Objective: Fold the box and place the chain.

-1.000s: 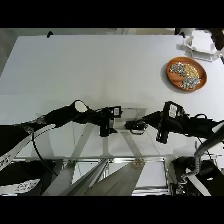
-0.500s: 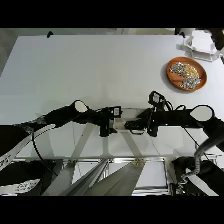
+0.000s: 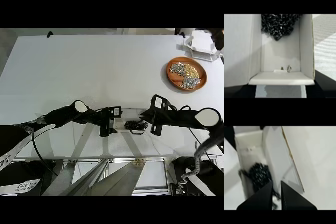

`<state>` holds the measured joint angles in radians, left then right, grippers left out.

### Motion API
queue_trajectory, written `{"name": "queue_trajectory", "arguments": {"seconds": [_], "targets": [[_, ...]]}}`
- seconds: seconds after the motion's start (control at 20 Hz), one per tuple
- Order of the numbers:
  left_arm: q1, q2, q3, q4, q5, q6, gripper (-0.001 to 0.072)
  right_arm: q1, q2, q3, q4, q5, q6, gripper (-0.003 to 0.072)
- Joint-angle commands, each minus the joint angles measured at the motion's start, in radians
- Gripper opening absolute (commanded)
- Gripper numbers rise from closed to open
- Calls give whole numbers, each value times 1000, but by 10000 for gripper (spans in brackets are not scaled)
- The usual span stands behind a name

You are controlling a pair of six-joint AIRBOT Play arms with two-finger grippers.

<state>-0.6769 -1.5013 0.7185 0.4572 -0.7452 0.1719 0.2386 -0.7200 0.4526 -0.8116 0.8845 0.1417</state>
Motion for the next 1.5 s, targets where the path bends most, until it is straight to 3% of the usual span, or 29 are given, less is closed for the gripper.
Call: {"name": "queue_trajectory", "arguments": {"seconds": [0.0, 0.05, 0.1, 0.15, 0.2, 0.4, 0.5, 0.75, 1.15, 1.4, 1.45], "targets": [[0, 0, 0, 0, 0, 0, 435, -2, 88, 0, -397, 92, 44, 127], [0, 0, 0, 0, 1, 0, 435, -2, 79, -2, -463, 147, 68, 128], [0, 0, 0, 0, 0, 0, 435, -2, 65, -13, -475, 179, 67, 193], [0, 0, 0, 0, 0, 0, 435, -2, 51, -36, -459, 169, 63, 315], [0, 0, 0, 0, 0, 0, 435, -2, 35, -72, -427, 133, 28, 328], [0, 0, 0, 0, 1, 0, 435, -2, -16, -167, -262, -62, -126, 327], [0, 0, 0, 0, 0, 0, 435, -2, -41, -170, -181, -105, -171, 325], [0, 0, 0, 0, 1, 0, 435, -1, -122, -171, -40, -120, -287, 322], [0, 0, 0, 0, 0, 0, 435, -1, -143, -174, 4, -114, -307, 291], [0, 0, 0, 0, 0, 0, 435, -1, -143, -175, 3, -115, -304, 155], [0, 0, 0, 0, 0, 0, 435, -1, -143, -175, 3, -115, -304, 155]]}}
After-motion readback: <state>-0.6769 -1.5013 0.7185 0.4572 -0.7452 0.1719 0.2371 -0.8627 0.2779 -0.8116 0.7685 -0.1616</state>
